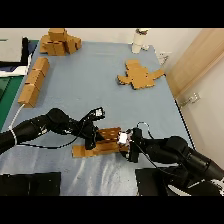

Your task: Fold the box.

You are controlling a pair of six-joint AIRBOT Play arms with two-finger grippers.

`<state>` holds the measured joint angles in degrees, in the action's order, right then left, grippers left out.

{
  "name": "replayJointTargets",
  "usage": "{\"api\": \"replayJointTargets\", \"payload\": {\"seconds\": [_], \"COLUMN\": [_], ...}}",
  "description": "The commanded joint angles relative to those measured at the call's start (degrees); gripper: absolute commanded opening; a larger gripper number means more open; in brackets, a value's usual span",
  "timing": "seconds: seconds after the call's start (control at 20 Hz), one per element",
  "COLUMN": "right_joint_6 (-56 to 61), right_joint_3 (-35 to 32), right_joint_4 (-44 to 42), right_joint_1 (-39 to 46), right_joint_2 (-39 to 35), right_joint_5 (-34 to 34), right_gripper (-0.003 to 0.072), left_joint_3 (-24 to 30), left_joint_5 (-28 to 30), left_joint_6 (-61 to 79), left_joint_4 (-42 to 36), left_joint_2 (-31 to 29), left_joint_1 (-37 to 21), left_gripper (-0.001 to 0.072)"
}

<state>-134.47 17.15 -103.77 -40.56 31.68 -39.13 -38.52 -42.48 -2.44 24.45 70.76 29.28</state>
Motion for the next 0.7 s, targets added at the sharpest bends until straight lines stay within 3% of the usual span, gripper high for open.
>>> {"api": "replayJointTargets", "payload": {"seconds": [0.0, 0.65], "right_joint_6": [-13.9, -21.0], "right_joint_3": [1.8, 3.8], "right_joint_4": [-9.5, -14.8], "right_joint_1": [5.4, 5.6], "right_joint_2": [2.4, 15.4], "right_joint_5": [-3.8, -3.4], "right_gripper": [0.0719, 0.0718], "left_joint_3": [0.0, 0.0], "left_joint_5": [0.0, 0.0], "left_joint_6": [0.0, 0.0], "left_joint_4": [0.0, 0.0], "left_joint_2": [0.0, 0.0], "left_joint_1": [-0.1, -0.1], "left_gripper": [0.0012, 0.0012]}}
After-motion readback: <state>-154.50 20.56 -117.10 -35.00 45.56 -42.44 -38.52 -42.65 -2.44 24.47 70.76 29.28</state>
